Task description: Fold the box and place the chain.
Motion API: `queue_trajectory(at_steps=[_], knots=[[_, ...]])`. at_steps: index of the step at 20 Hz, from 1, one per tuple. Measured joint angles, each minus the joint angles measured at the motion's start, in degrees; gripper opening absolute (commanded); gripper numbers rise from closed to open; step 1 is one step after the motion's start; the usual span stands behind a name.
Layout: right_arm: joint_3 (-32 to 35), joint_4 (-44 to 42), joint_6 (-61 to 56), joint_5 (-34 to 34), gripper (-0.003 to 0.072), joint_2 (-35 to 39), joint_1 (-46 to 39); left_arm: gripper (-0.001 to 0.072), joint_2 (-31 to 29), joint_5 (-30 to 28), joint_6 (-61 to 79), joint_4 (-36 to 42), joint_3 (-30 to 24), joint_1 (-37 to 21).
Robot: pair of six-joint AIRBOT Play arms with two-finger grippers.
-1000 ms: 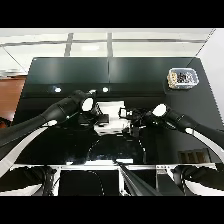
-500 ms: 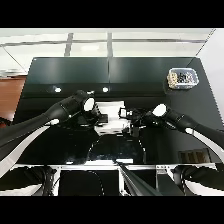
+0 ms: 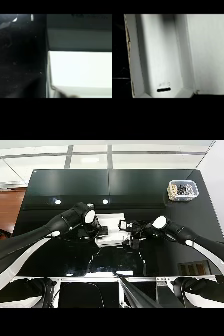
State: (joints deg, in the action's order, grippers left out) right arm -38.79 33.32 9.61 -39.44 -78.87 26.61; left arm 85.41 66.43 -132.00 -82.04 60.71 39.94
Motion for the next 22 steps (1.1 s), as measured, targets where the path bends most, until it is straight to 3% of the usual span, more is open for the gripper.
queue_trajectory(at_steps=[2, 4, 5, 9, 10, 11, 12, 20, 22], knots=[[0.0, 0.0, 0.0, 0.0, 0.0155, 0.0, 0.0, 0.0395, 0.0, 0.0, 0.0, 0.0, 0.1, 0.0], [0.0, 0.0, 0.0, 0.0, 0.0155, 0.0, 0.0, 0.0104, 0.0, -0.1, 0.0, 0.0, 0.2, 0.0], [0.0, 0.0, 0.0, 0.0, 0.0155, 0.0, 0.0, 0.0022, 0.0, -0.3, -0.1, 0.0, 0.2, 0.0], [0.0, 0.0, 0.1, 0.0, 0.0159, 0.0, 0.0, 0.0022, 0.0, -0.4, -0.2, -0.3, 0.2, 0.0], [0.0, 0.0, 0.1, 0.0, 0.0334, 0.0, 0.0, 0.0022, 0.0, -0.4, -0.3, -0.4, 0.2, 0.0], [0.0, 0.0, 0.1, 0.0, 0.0643, 0.0, 0.0, 0.0022, 0.0, -0.4, -0.3, -0.4, 0.2, 0.0], [0.0, 0.0, -0.1, 0.1, 0.0720, 0.1, 0.0, 0.0022, 0.0, -0.5, -0.4, -0.5, 0.2, 0.0], [0.0, 7.8, -3.6, -1.5, 0.0719, 6.4, -0.1, 0.0023, 0.0, -0.3, 2.1, -2.5, 0.2, 0.0], [0.0, 9.4, -3.8, -1.7, 0.0592, 7.2, 0.0, 0.0023, 0.0, -0.2, 2.6, -2.6, 0.2, 0.0]])
